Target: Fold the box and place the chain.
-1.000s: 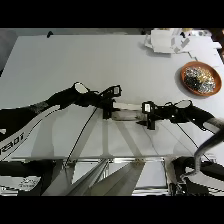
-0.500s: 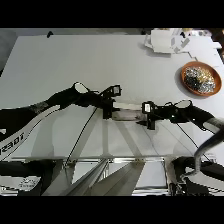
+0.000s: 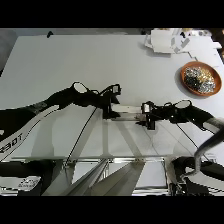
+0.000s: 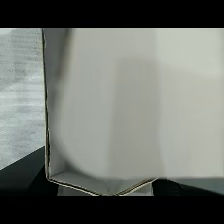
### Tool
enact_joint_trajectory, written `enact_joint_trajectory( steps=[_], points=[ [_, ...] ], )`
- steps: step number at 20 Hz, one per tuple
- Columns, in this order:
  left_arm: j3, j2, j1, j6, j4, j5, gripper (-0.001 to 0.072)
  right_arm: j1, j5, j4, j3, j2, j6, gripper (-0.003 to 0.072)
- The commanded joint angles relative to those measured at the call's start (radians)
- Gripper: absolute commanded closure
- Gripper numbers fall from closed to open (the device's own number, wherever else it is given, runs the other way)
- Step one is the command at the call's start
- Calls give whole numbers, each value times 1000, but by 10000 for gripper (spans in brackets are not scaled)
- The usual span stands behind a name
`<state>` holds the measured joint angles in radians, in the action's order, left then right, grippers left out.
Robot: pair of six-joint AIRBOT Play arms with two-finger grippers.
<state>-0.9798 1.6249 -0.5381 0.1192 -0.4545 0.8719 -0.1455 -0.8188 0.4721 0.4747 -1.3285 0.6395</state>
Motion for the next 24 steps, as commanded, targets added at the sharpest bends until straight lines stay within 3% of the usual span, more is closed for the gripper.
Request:
enact_joint_trajectory(
  steps=[1, 4, 5, 7, 8, 9, 11, 13, 17, 20, 24],
  points=[
    [-1, -55, 31, -119, -153, 36, 16, 0, -3, -2, 0, 1, -3, 249],
    [-1, -147, 70, -324, -378, 111, 20, 0, -3, -2, 0, 1, -3, 249],
    [-1, -183, 79, -384, -435, 142, 79, 0, -3, -2, 0, 1, -3, 249],
    [-1, -246, 83, -424, -497, 227, 426, 0, -3, -2, 0, 1, -3, 249],
    [-1, -269, 80, -417, -495, 277, 671, 0, -3, -2, 0, 1, -3, 249],
    [-1, -283, 74, -408, -487, 320, 708, 0, -3, -2, 0, 1, -3, 249],
    [0, -287, 37, -418, -473, 341, 709, 0, -3, -2, 0, 1, -3, 249],
    [1, -286, -32, -418, -462, 288, 709, 0, -3, -2, 0, 1, -3, 249],
    [1, -283, -160, -415, -326, -17, 706, 0, -3, -2, 0, 1, -3, 249],
    [1, -249, -187, -410, -267, -231, 706, 0, -4, -2, 0, 1, -3, 249],
    [1, -174, -165, -411, -206, -322, 705, 0, -4, -2, 0, 1, -3, 249]
  ],
)
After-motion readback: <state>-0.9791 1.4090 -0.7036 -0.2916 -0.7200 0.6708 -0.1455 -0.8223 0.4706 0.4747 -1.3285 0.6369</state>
